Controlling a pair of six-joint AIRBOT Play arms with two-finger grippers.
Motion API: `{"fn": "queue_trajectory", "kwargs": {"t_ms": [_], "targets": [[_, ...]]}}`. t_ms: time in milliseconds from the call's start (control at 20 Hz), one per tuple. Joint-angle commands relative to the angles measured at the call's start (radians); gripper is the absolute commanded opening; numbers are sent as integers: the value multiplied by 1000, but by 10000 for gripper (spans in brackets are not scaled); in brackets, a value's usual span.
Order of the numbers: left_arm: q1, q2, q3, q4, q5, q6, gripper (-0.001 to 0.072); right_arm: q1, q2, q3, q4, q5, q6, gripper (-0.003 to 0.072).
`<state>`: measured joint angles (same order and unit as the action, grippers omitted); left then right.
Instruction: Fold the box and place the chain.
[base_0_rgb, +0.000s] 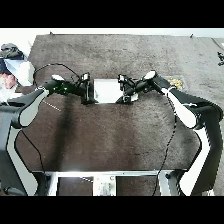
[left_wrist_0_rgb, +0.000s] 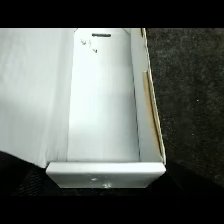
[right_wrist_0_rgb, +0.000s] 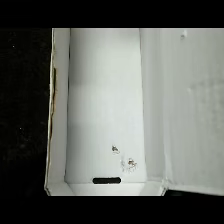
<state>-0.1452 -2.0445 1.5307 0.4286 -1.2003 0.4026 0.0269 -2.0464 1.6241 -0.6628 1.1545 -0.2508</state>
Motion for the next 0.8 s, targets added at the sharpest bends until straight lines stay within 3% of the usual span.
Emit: {"fn": "queue_trajectory", "kwargs": {"t_ms": [0, 350, 750], "targets": [[0, 0, 1, 8, -6, -20, 717, 1, 0, 0, 1, -2, 1, 416], [-30, -3, 0, 16, 84, -29, 717, 1, 0, 0, 0, -3, 1, 416], [-38, -16, 0, 13, 76, 19, 716, 1, 0, 0, 1, -2, 1, 416]]}}
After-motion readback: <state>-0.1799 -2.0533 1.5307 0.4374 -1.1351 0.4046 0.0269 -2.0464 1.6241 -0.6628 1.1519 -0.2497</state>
